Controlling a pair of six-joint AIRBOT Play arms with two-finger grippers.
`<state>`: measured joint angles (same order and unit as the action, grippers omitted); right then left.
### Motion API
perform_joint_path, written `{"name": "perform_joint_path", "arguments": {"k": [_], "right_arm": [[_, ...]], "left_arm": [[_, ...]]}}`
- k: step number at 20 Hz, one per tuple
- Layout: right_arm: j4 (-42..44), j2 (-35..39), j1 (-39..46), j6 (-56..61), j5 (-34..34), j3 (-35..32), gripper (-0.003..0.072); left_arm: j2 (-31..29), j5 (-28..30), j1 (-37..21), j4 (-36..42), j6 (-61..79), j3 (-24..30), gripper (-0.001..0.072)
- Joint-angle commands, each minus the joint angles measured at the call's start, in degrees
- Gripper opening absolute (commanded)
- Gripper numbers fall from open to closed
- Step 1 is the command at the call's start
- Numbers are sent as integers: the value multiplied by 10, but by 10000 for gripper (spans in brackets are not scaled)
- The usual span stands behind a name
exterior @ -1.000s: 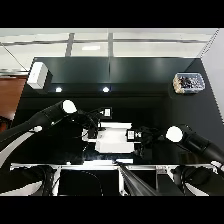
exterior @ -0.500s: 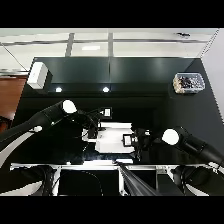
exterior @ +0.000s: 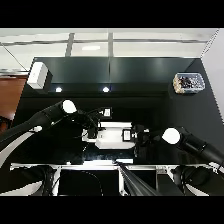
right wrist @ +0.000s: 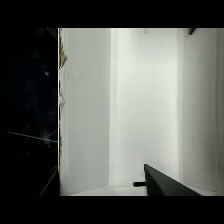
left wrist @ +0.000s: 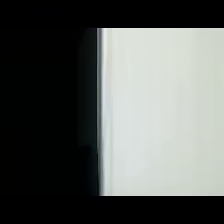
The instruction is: Fold the box and place the chain.
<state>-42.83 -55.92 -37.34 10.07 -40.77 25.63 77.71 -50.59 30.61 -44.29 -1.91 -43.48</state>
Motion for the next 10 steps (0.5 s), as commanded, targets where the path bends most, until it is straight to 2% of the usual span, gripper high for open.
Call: {"name": "perform_joint_path", "arguments": {"k": [1,10], "right_arm": [[7,12,35,7,15,9,597],[8,14,90,-1,7,22,598]], "left_arm": [[0,0,0,0,0,0,25],[0,0,0,0,0,0,25]]}}
